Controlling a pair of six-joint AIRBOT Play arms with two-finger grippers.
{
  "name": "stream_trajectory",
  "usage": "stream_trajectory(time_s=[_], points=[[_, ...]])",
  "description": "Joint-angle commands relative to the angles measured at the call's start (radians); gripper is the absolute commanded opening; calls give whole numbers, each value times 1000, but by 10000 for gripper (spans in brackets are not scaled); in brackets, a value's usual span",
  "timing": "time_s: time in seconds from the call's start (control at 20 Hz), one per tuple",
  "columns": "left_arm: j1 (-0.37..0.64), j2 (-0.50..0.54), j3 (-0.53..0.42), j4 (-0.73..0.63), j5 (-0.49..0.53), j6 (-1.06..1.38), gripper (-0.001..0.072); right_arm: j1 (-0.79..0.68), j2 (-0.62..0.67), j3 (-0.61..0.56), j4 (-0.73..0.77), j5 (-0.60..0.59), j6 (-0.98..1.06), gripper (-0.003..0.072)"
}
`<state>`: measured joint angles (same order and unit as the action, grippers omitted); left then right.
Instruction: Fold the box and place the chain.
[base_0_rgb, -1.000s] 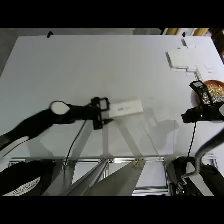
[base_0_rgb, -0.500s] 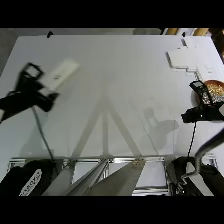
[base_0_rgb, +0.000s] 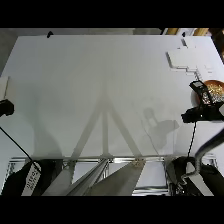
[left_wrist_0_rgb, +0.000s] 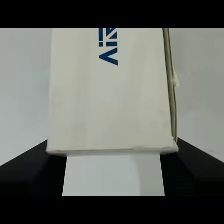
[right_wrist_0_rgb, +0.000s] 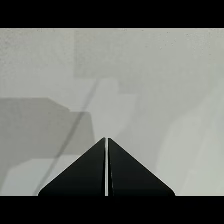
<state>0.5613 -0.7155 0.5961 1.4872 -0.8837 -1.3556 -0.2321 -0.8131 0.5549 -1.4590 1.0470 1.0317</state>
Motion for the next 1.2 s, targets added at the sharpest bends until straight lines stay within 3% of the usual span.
stream_trajectory(time_s=[0.0,0.15,0.25,0.4,0.5,0.55,0.6,0.85,1.15], points=[[75,-90,0,13,-47,-110,351,-1,1,0,0,0,0,17],[75,-181,0,-28,-60,-111,354,-1,1,0,0,0,0,17],[74,-229,0,-59,-59,-111,465,-1,1,0,0,0,0,17],[73,-262,-1,-61,-59,-111,491,-1,1,0,0,0,0,17],[73,-262,0,-61,-59,-111,585,-1,1,0,0,0,0,17],[73,-262,0,-61,-60,-111,682,-1,1,0,0,0,0,17],[73,-262,0,-61,-61,-112,697,-1,1,0,0,0,0,17],[67,-246,0,-61,-95,-111,697,-1,1,0,0,0,0,17],[-43,-35,0,-56,-114,-111,694,-1,1,0,0,0,0,17]])
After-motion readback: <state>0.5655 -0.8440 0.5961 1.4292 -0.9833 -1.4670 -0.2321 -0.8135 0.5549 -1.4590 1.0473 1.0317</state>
